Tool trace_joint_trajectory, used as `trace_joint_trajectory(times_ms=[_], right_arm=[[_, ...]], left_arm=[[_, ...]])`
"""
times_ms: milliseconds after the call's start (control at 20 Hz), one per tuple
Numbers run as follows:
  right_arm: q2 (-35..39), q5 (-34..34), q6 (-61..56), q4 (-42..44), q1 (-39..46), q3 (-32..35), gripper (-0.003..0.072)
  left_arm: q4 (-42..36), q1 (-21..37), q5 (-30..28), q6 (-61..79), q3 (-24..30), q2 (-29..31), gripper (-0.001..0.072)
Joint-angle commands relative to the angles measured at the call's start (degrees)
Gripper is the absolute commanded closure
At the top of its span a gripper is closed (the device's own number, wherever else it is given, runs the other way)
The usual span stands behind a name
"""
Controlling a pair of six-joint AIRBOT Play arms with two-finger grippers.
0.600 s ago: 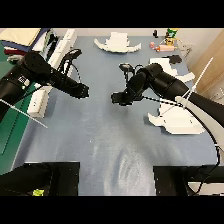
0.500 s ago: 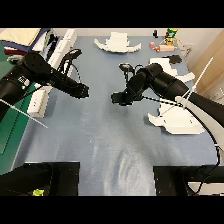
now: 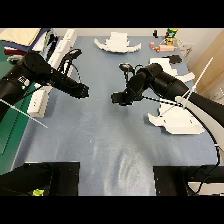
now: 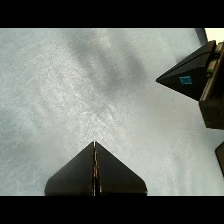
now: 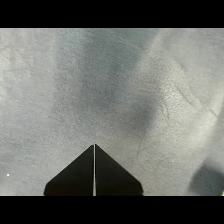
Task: Fold the box.
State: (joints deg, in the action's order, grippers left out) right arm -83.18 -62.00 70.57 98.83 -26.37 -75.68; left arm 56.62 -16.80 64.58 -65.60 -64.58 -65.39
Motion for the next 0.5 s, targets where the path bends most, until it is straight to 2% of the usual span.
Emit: trace_joint_trajectory(times_ms=[0,250,400,450], right_arm=[[0.0,0.0,0.0,0.0,0.0,-0.1,0.0684],[-0.1,1.8,0.0,1.8,0.0,-0.1,0.0684],[-0.3,0.2,0.0,2.3,0.1,-0.2,0.0684],[-0.3,-1.6,0.0,1.4,0.6,-1.1,0.0614]], left_arm=[[0.0,0.0,0.0,0.0,0.0,0.0,0.0696],[0.0,0.0,0.0,0.0,0.0,0.0,0.0696],[0.0,0.0,-0.1,0.0,0.0,0.0,0.0696],[0.0,0.0,-0.5,0.0,0.0,0.0,0.0696]])
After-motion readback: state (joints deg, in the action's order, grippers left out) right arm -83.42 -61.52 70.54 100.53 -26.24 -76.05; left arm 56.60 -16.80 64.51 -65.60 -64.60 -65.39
